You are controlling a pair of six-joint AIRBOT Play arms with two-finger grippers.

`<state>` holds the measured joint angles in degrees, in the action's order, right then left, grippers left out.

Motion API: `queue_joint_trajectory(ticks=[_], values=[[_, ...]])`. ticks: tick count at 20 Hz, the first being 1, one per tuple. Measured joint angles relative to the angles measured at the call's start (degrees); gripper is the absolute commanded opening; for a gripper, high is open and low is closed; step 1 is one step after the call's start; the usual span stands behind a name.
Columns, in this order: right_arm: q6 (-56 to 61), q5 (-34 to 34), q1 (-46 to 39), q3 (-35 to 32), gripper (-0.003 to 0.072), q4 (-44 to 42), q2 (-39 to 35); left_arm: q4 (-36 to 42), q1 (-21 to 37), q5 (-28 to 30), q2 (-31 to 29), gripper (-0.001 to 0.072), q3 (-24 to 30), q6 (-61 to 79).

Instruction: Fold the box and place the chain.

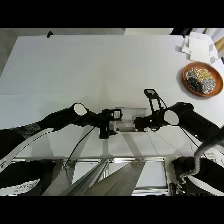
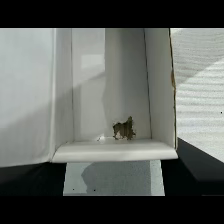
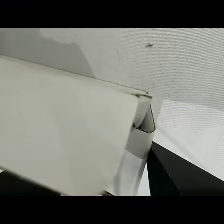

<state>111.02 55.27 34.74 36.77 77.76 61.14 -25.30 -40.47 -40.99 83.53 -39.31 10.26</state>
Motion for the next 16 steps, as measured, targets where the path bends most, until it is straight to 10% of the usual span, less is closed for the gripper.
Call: queue_joint_trajectory(ticks=[13, 16], values=[[10.16, 3.1, 5.16, 2.58, 0.0085, 4.13, 4.42, -0.11, 0.02, -0.17, -0.02, 0.0079, 0.0, 0.04], [10.75, 3.19, 5.38, 2.6, 0.008, 4.15, 5.29, -0.15, 0.04, -0.17, -0.04, 0.0079, 0.0, 0.04]])
